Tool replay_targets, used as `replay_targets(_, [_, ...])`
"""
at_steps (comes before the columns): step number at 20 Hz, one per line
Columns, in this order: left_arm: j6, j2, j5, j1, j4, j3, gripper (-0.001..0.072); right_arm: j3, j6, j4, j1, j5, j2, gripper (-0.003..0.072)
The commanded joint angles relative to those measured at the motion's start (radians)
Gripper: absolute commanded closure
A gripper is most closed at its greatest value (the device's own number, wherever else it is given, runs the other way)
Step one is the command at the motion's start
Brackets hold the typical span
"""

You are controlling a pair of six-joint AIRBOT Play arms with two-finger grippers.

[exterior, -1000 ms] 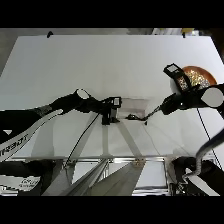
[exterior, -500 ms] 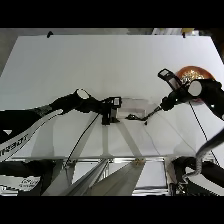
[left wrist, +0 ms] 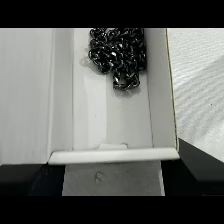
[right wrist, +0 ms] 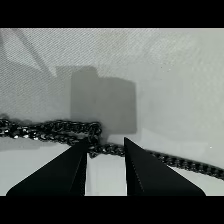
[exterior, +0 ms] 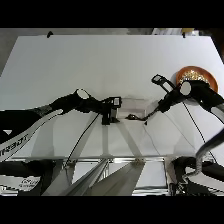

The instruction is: Fold the box and place the chain.

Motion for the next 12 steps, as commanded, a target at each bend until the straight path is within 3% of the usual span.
replay_targets(1, [0.000,0.000,0.000,0.001,0.000,0.000,0.0439,-0.001,-0.019,0.047,0.002,0.016,-0.027,0.0463])
replay_targets(6, [0.000,0.000,0.000,0.001,0.000,0.000,0.0439,-0.001,-0.032,0.048,0.002,0.023,-0.032,0.0472])
replay_targets(8, [0.000,0.000,0.000,0.001,0.000,0.000,0.0439,-0.001,-0.032,0.037,0.002,0.022,-0.039,0.0573])
replay_targets(11, [0.000,0.000,0.000,0.001,0.000,0.000,0.0439,-0.001,-0.032,0.027,0.002,0.023,-0.063,0.0590])
replay_targets(12, [0.000,0.000,0.000,0.001,0.000,0.000,0.0439,-0.001,-0.032,0.028,0.003,0.023,-0.061,0.0668])
